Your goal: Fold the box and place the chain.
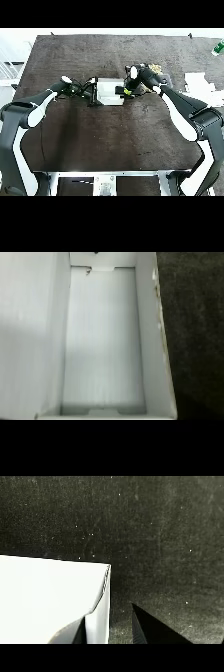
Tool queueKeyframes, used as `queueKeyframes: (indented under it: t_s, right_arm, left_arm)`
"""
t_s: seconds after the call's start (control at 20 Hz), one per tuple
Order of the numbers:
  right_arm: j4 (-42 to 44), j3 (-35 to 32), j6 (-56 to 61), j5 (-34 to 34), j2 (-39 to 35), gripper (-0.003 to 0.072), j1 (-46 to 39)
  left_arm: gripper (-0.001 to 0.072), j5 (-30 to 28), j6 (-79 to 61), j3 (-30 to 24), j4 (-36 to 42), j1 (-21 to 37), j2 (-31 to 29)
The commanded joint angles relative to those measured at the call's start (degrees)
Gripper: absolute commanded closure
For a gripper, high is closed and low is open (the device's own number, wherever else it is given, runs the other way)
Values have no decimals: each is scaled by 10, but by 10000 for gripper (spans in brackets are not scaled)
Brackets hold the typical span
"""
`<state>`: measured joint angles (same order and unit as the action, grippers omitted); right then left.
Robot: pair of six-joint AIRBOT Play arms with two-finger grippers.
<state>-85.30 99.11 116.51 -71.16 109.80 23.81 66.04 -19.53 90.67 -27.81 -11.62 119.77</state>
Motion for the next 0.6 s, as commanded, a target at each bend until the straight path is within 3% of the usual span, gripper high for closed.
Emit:
queueKeyframes:
  t_s: [0.0,0.15,0.2,0.3,0.4,0.5,0.55]
  right_arm:
    - [-3,2,15,-4,1,398,8]
    - [-5,2,18,-3,2,447,12]
    - [-5,2,18,1,2,545,12]
    - [-5,2,18,7,2,574,14]
    - [-9,2,13,24,2,671,18]
    - [-19,2,9,27,3,671,22]
    - [-20,2,9,27,3,634,22]
  left_arm:
    - [178,0,0,0,0,0,0]
    - [178,0,0,0,0,0,0]
    - [178,0,0,0,0,0,0]
    - [178,0,0,0,0,0,0]
    - [178,0,0,0,0,0,0]
    - [178,0,0,0,0,0,0]
    - [178,0,0,0,0,0,0]
